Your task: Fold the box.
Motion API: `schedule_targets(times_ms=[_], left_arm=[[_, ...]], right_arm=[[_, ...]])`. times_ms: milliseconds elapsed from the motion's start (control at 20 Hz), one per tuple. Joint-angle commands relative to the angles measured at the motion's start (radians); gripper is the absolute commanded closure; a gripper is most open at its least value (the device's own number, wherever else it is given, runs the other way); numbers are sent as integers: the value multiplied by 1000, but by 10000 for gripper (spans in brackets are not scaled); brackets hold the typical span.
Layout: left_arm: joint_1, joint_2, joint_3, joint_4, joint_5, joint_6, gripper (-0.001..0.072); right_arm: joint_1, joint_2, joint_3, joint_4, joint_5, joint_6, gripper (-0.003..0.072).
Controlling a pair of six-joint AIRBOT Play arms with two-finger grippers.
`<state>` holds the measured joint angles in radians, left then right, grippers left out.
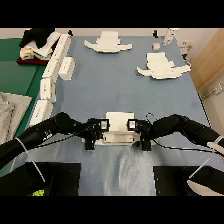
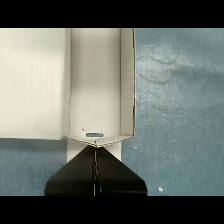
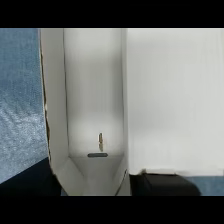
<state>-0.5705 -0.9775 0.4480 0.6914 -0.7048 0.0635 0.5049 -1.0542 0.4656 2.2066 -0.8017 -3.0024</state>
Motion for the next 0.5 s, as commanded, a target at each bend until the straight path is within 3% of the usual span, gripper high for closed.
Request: schedule_targets(times_ms=[0,150,450], left_arm=[[-17,-13,0,-57,18,35,697],[-32,-27,1,-130,24,87,697],[-35,-55,1,-138,25,101,695]], right_arm=[[0,0,1,0,0,0,169],[0,0,1,0,0,-1,169],[0,0,1,0,0,0,169]])
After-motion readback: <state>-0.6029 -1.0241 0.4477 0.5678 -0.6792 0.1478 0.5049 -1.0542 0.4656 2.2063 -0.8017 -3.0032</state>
